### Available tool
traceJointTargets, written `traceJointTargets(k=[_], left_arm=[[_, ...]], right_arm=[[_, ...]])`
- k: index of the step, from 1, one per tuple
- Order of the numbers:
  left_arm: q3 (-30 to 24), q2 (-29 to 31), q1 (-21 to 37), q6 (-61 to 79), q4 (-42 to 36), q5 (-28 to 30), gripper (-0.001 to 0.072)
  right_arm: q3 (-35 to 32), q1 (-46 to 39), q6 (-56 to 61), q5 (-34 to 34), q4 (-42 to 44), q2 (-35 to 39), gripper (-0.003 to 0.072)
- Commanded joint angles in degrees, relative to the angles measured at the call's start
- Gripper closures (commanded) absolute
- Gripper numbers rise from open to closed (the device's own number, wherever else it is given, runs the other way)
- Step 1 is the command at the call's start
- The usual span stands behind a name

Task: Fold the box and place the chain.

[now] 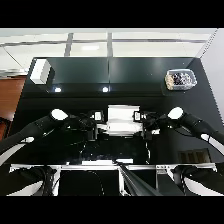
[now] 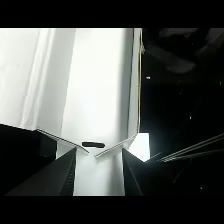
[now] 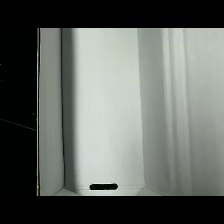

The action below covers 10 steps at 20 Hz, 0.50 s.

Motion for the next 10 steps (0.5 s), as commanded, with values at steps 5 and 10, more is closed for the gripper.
traceJointTargets(k=[5,10], left_arm=[[0.48,-0.04,-0.04,0.02,2.32,2.54,0.0152],[0.9,-0.07,-2.4,0.02,2.34,5.27,0.0292]], right_arm=[[-0.04,0.0,0.04,0.11,-0.02,-0.02,0.058],[-0.04,0.0,0.04,0.11,-0.02,-0.02,0.058]])
